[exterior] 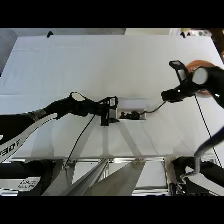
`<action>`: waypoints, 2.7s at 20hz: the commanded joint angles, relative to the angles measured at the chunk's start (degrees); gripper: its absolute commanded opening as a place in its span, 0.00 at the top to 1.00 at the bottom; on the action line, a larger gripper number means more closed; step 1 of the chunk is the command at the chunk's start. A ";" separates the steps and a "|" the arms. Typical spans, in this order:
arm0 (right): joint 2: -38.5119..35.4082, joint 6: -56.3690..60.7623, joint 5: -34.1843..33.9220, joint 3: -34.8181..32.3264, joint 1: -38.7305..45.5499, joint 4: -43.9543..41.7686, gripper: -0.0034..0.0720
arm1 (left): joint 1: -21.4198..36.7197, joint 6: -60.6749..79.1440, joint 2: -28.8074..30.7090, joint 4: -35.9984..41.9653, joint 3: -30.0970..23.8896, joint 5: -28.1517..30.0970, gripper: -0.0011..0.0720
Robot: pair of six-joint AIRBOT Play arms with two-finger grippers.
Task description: Fold the box and place the chain.
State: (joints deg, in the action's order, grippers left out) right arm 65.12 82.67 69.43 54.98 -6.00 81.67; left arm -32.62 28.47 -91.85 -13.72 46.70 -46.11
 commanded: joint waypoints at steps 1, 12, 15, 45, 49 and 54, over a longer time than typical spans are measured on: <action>-10.58 -5.18 6.99 0.04 -0.02 -11.89 0.93 | 0.02 0.00 0.02 -0.02 -0.02 0.02 0.80; -21.27 -5.79 0.20 -0.24 -13.55 -27.28 0.93 | 0.02 0.00 0.02 -0.02 -0.02 0.02 0.80; -20.59 -3.85 -6.64 -2.34 -18.12 -23.80 0.93 | 0.02 0.00 0.02 -0.02 -0.02 0.02 0.80; 2.71 1.22 -16.55 -8.66 -1.51 2.64 0.51 | 0.02 0.00 0.02 -0.02 -0.02 0.00 0.80; 9.84 2.84 -18.93 -8.66 -1.51 3.61 0.51 | 0.02 0.00 0.02 0.00 -0.02 0.02 0.80; 11.45 2.89 -22.93 -8.66 -2.03 3.56 0.51 | 0.02 0.00 0.02 -0.02 -0.02 0.02 0.80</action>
State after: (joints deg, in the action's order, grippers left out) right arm 75.13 85.32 49.17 46.37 -7.73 85.06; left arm -32.62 28.47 -91.85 -13.74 46.70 -46.11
